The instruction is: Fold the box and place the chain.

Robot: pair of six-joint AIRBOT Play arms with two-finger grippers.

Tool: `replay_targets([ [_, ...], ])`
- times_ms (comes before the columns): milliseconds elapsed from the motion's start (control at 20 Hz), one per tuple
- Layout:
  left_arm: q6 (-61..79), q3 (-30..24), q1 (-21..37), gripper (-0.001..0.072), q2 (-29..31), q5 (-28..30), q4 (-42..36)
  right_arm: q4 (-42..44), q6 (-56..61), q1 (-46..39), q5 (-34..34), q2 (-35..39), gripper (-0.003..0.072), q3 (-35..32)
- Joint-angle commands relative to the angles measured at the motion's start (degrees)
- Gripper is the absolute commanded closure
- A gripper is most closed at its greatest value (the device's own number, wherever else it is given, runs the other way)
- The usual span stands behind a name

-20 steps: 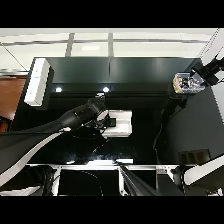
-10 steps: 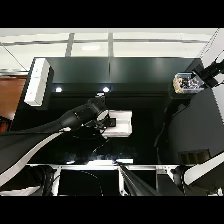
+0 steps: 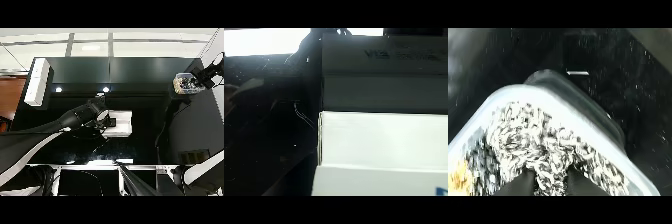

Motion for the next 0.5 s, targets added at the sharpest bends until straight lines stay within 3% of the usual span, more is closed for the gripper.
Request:
replay_targets([
  [0,0.02,-0.02,0.04,0.0679,0.02,-0.13,0.02,0.55,-11.21,0.0,4.28,3.72,0.0677,0.44],
  [200,0.02,-0.02,0.04,0.0679,0.02,-3.04,0.0,2.73,-24.37,-0.02,8.28,12.46,0.0677,0.44],
  [350,0.02,-0.02,0.04,0.0679,0.02,-2.8,0.02,3.89,-26.56,-0.17,5.33,18.86,0.0677,0.44],
  [450,0.02,-0.02,0.04,0.0679,0.02,-2.62,0.02,9.11,-28.96,-0.79,4.2,22.25,0.0676,0.44],
])
